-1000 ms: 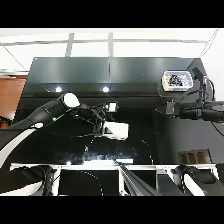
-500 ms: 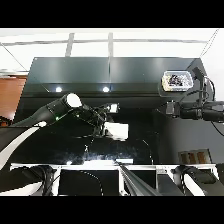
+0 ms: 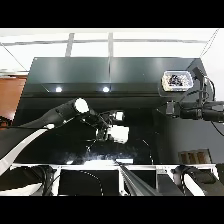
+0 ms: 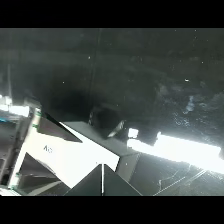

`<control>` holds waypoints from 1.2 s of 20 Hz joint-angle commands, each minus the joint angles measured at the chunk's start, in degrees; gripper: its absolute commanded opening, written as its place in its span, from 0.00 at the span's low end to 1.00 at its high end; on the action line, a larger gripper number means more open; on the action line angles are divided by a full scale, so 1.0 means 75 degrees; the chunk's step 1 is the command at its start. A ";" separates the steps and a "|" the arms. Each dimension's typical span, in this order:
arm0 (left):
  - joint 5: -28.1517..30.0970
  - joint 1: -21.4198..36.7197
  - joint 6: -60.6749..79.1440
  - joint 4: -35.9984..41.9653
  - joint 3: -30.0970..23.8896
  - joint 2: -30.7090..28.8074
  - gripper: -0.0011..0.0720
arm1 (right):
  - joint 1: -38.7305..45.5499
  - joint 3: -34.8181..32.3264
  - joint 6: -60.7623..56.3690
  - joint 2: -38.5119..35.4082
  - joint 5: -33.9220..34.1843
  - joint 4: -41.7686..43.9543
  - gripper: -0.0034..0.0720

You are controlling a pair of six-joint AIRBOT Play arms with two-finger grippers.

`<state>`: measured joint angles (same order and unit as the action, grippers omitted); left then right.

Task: Fold the box and place the chain.

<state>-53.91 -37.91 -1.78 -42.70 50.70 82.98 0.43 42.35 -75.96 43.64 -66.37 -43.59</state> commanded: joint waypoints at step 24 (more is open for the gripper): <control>0.0793 0.7574 -0.6904 -0.3308 0.7443 0.4199 0.41 | -0.0058 0.0003 -0.0242 -0.0003 0.0035 0.0495 0.07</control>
<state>-47.97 15.77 -45.25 -59.37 95.20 105.58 0.30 42.35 -77.69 43.64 -66.37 -41.32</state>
